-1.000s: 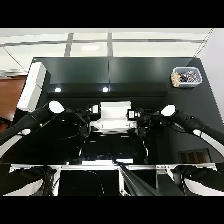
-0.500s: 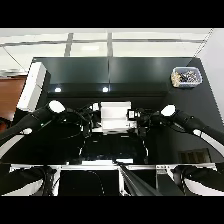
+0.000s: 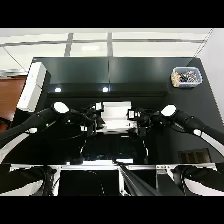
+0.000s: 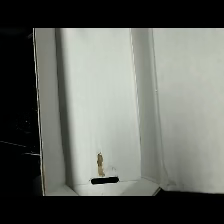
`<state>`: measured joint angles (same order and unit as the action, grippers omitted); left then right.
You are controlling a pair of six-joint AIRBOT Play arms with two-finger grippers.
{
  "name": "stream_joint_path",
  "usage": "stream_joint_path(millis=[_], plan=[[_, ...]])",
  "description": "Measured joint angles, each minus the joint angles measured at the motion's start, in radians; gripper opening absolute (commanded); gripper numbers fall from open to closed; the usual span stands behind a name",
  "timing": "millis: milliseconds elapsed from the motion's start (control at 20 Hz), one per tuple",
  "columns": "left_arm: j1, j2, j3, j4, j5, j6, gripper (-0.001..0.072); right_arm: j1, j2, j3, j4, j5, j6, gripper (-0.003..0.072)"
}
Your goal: Fold the box and place the chain.
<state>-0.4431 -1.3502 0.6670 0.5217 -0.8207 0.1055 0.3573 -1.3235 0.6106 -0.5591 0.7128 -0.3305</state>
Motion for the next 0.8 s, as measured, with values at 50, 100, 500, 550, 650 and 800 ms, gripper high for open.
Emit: stream_joint_path(millis=[50, 100, 500, 550, 650, 800], plan=[[-0.001, -0.002, 0.0, -0.003, 0.001, 0.0, 0.0203, 0.0, 0.0, 0.0, 0.0, 0.0, 0.0, 0.0137], [-0.002, -0.002, 0.0, -0.005, 0.003, -0.001, 0.0036, 0.0, 0.0, 0.0, 0.0, 0.0, 0.0, 0.0137], [-0.004, -0.004, 0.0, -0.006, 0.016, -0.001, 0.0333, 0.0, 0.0, 0.0, 0.001, -0.001, 0.001, 0.0137], [-0.004, -0.004, 0.0, -0.006, 0.016, 0.0, 0.033, 0.0, 0.0, 0.0, 0.001, -0.001, 0.001, 0.0137], [-0.004, -0.004, 0.0, -0.006, 0.017, 0.0, 0.0336, 0.0, 0.0, 0.0, 0.001, -0.001, 0.0, 0.0137], [-0.004, -0.004, 0.0, -0.006, 0.018, 0.0, 0.032, 0.0, 0.0, 0.0, 0.001, -0.001, 0.0, 0.0136]])
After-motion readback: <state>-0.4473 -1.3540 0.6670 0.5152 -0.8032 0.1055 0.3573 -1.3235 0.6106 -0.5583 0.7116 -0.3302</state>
